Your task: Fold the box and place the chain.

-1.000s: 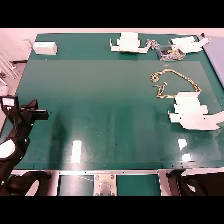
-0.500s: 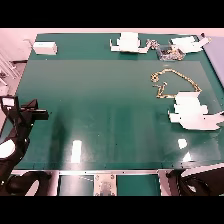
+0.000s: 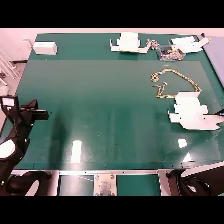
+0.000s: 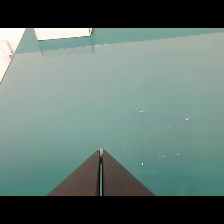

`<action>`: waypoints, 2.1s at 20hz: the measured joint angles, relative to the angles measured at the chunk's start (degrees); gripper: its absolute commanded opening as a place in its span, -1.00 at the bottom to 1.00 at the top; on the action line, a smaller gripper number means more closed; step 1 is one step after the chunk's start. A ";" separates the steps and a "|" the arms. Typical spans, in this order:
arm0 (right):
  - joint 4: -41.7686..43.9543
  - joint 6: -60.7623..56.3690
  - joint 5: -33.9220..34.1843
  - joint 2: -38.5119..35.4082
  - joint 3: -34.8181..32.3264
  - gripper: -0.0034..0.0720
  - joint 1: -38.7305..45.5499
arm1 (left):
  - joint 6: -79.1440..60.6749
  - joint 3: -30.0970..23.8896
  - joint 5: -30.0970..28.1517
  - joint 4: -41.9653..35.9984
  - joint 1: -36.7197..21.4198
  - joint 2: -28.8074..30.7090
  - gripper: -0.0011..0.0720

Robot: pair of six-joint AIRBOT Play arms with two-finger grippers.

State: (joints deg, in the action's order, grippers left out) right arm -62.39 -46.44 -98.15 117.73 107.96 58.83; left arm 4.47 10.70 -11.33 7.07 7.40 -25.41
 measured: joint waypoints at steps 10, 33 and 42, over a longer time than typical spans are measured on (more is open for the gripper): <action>0.76 2.36 -1.90 1.92 0.00 0.25 0.00 | 0.00 0.02 0.00 0.00 0.00 0.00 -0.92; 12.90 6.49 -7.30 0.28 -6.38 -0.88 -2.12 | 0.02 0.02 0.00 0.00 0.00 0.00 -0.92; 34.40 6.32 -7.48 -12.74 -21.31 -0.89 -14.34 | 0.02 0.02 0.00 0.00 0.00 0.00 -0.92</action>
State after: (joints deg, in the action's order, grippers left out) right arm -27.99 -40.12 -105.62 104.99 86.65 44.49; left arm 4.49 10.72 -11.33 7.07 7.40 -25.41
